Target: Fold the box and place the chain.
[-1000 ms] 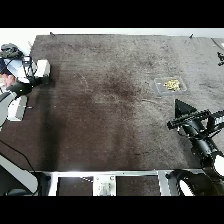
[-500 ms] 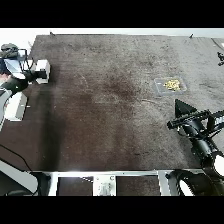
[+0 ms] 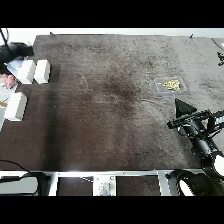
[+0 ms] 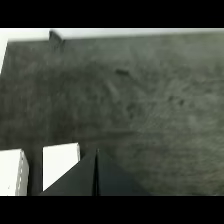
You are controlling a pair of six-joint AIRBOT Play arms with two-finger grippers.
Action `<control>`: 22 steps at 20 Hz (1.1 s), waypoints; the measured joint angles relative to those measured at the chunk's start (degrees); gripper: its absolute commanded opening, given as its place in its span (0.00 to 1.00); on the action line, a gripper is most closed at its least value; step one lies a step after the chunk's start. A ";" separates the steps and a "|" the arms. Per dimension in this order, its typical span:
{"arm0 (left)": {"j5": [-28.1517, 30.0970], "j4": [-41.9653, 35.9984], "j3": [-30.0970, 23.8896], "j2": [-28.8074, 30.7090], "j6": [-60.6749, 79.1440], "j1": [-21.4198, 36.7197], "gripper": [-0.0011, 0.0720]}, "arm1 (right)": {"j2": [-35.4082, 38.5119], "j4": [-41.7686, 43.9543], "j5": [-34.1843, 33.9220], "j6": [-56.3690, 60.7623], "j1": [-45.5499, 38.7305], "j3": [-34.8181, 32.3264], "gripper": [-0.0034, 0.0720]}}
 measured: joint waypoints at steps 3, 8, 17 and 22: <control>1.36 -1.53 -4.74 9.40 0.13 -1.16 0.02 | 0.02 0.00 0.00 0.00 0.00 0.00 0.01; 15.91 -2.49 -24.15 28.20 3.85 -8.09 0.02 | 0.00 0.00 -0.02 0.00 0.00 0.00 0.01; 30.51 -2.86 -59.23 63.14 2.95 -19.69 0.02 | 0.00 0.00 -0.02 0.00 0.00 0.00 0.01; 31.21 -2.80 -67.36 72.22 1.75 -20.68 0.03 | 0.00 0.00 -0.02 0.00 0.00 0.00 0.01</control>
